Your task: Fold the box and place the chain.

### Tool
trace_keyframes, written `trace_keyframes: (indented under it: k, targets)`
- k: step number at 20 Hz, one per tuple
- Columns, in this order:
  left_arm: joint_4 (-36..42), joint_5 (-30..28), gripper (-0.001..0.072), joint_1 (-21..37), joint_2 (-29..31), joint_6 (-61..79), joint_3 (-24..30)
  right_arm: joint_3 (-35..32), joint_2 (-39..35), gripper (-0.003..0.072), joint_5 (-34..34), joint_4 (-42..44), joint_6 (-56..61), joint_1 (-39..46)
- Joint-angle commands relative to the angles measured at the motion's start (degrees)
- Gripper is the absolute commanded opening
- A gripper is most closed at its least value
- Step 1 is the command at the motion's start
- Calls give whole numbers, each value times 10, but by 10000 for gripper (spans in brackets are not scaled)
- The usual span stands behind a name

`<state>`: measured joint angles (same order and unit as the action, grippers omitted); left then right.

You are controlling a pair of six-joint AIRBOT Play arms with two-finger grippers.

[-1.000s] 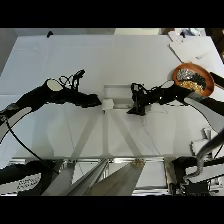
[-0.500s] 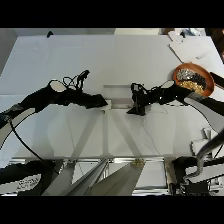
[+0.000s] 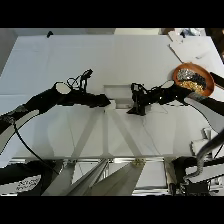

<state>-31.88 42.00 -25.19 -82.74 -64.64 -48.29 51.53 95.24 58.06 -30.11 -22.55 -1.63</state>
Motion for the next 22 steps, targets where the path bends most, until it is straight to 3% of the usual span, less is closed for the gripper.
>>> trace_keyframes:
  k: [1,6,14,16,19,22]
  targets:
    - [-6,-24,431,-11,0,-8,0,0,0,507,0,0,0,0]
    - [-169,-23,431,-21,0,-128,0,0,0,507,0,0,0,0]
    - [-193,-19,410,-32,0,-142,-24,0,0,507,0,0,0,0]
    - [-255,-14,409,-43,-1,-212,-53,0,0,507,0,0,0,0]
    - [-416,50,409,-67,-11,-341,-99,0,0,507,0,0,0,0]
    - [-472,112,409,-94,-38,-362,-135,0,0,507,0,0,0,0]
